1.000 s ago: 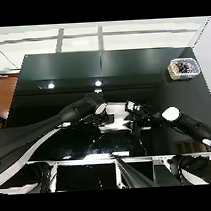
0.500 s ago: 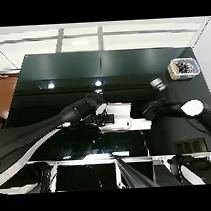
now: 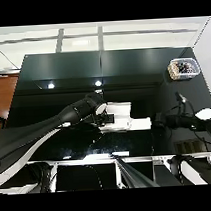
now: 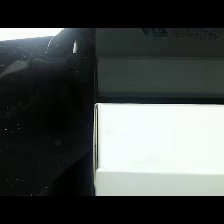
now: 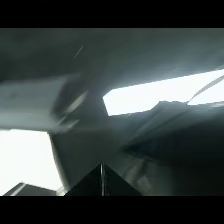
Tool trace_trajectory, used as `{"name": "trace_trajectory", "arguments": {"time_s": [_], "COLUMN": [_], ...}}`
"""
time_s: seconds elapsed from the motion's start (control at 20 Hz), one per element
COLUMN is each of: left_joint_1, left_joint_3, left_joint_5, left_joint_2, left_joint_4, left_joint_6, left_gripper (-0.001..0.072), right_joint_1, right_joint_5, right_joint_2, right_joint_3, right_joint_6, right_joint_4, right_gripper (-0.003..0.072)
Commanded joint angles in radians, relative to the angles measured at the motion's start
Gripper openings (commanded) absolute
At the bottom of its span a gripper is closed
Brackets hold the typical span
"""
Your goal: Fold the box and place the chain.
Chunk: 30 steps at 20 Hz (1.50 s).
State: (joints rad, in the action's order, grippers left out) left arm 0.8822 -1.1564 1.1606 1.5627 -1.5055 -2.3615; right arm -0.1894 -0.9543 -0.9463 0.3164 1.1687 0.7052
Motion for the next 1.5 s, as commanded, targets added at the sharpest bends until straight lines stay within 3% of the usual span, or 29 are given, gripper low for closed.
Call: {"name": "trace_trajectory", "arguments": {"time_s": [0.0, 0.15, 0.45, 0.5, 0.55, 0.6, 0.85, 1.15, 1.25, 1.45], "left_joint_1": [-0.001, -0.001, -0.001, -0.001, -0.001, -0.001, -0.001, -0.001, -0.001, -0.001], "left_joint_3": [-0.001, -0.001, -0.001, -0.001, -0.001, -0.001, -0.001, -0.001, -0.001, -0.001], "left_joint_5": [0.000, 0.000, 0.001, 0.001, 0.001, 0.001, 0.001, 0.001, 0.001, 0.001], "left_joint_2": [0.000, 0.000, 0.000, 0.000, 0.000, 0.000, 0.000, 0.000, 0.000, 0.000], "left_joint_4": [0.000, 0.000, 0.000, 0.000, 0.000, 0.000, 0.000, 0.000, 0.000, 0.000], "left_joint_6": [0.000, 0.000, 0.000, 0.000, 0.000, 0.000, 0.000, 0.000, 0.000, 0.000], "left_gripper": [0.0030, 0.0030, 0.0030, 0.0030, 0.0030, 0.0030, 0.0030, 0.0030, 0.0030, 0.0030], "right_joint_1": [0.058, 0.154, 0.152, 0.153, 0.153, 0.153, 0.219, 0.402, 0.467, 0.610], "right_joint_5": [-0.056, -0.061, -0.227, -0.229, -0.230, -0.233, -0.231, -0.096, -0.040, 0.022], "right_joint_2": [-0.104, -0.178, -0.181, -0.179, -0.179, -0.179, -0.179, -0.179, -0.179, -0.180], "right_joint_3": [-0.034, -0.029, 0.128, 0.146, 0.159, 0.168, 0.171, 0.203, 0.259, 0.381], "right_joint_6": [-0.168, -0.291, -0.348, -0.337, -0.319, -0.312, -0.221, -0.097, -0.013, 0.354], "right_joint_4": [-0.241, -0.366, -0.318, -0.304, -0.297, -0.297, -0.284, -0.282, -0.170, 0.260], "right_gripper": [0.0006, 0.0009, 0.0019, 0.0162, 0.0466, 0.0554, 0.0552, 0.0551, 0.0551, 0.0550]}}
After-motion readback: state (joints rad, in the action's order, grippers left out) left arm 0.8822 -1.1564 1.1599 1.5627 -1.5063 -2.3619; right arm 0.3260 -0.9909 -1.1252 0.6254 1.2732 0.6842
